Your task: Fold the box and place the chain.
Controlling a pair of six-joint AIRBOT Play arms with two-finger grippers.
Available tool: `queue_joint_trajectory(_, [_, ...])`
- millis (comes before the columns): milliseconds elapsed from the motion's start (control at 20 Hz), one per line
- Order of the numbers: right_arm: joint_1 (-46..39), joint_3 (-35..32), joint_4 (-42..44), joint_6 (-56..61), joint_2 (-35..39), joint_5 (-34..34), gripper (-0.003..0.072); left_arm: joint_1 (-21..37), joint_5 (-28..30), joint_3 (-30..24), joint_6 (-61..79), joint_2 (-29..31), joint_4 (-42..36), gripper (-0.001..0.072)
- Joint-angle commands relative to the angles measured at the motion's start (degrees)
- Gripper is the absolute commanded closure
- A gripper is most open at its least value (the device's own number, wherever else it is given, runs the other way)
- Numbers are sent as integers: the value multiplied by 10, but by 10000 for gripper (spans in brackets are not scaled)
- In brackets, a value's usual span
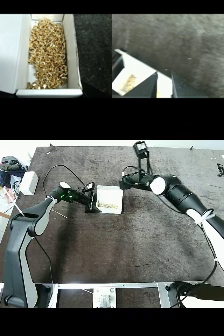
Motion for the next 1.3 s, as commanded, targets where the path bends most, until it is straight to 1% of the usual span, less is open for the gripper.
queue_joint_trajectory(0, [-89, 40, 281, -295, -50, 89, 487, 1, 0, 0, 0, 0, 0, 184])
queue_joint_trajectory(50, [-114, 59, 346, -365, -76, 130, 486, 1, 0, 0, 0, 0, 0, 184])
queue_joint_trajectory(100, [-137, 80, 402, -406, -107, 163, 487, 1, -2, 0, 0, 0, 0, 184])
queue_joint_trajectory(150, [-156, 100, 439, -435, -135, 192, 490, 1, -2, 0, 0, 0, 0, 184])
queue_joint_trajectory(200, [-171, 125, 464, -450, -167, 226, 535, 1, -2, 0, 0, 0, 0, 184])
queue_joint_trajectory(300, [-184, 174, 485, -465, -222, 293, 534, 1, -2, 0, 0, 0, 0, 184])
queue_joint_trajectory(400, [-180, 214, 487, -472, -261, 346, 533, 1, -2, 0, 0, 0, 0, 184])
queue_joint_trajectory(500, [-167, 231, 487, -498, -278, 374, 533, 1, -2, 0, 0, 0, 0, 184])
queue_joint_trajectory(550, [-160, 231, 486, -514, -278, 382, 530, 1, -2, 0, 0, 0, 0, 184])
queue_joint_trajectory(600, [-156, 231, 486, -531, -278, 394, 504, 1, -2, 0, 0, 0, 0, 184])
queue_joint_trajectory(900, [-149, 231, 458, -582, -278, 462, 502, 1, -2, 0, 0, 0, 0, 184])
queue_joint_trajectory(950, [-146, 231, 454, -608, -278, 473, 484, 1, -2, 0, 0, 0, 0, 184])
queue_joint_trajectory(1000, [-141, 231, 452, -622, -278, 476, 313, 1, -2, 0, 0, 0, 0, 184])
queue_joint_trajectory(1100, [-128, 231, 429, -635, -278, 475, 307, 1, -2, 0, 0, 0, 0, 184])
queue_joint_trajectory(1250, [-102, 231, 370, -650, -278, 470, 306, 1, -2, 0, 0, 0, 0, 184])
